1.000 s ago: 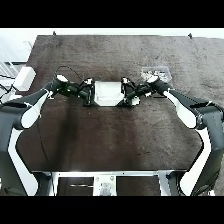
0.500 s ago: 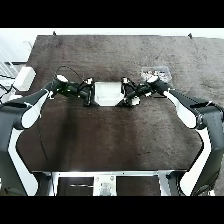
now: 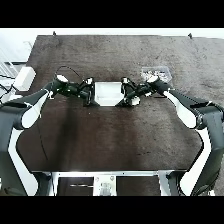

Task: Fold the box and place the chain.

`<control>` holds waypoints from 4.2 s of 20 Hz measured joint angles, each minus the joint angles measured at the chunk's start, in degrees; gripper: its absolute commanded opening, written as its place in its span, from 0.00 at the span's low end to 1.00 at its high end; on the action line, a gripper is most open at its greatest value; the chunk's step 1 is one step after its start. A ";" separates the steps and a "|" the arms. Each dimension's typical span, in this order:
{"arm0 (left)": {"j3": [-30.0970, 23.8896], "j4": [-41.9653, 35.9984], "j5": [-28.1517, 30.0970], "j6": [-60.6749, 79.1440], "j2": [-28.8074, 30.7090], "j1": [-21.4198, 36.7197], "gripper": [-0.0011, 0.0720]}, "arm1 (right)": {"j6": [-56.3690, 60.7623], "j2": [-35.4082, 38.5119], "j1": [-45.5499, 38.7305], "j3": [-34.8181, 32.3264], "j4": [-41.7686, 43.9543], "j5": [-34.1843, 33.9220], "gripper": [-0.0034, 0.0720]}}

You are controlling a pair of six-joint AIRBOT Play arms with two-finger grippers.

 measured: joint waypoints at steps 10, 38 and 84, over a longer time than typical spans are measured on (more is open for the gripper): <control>0.00 0.00 0.17 0.00 0.00 0.00 0.82 | 0.00 0.00 0.00 0.00 0.00 0.02 0.82; 0.04 0.07 -0.24 0.00 0.00 0.09 0.82 | 5.92 9.42 -6.56 -0.02 4.37 12.96 0.06; 0.04 0.48 -0.33 -0.02 0.00 0.07 0.82 | 13.42 15.72 -2.29 -4.70 -15.65 -3.23 0.88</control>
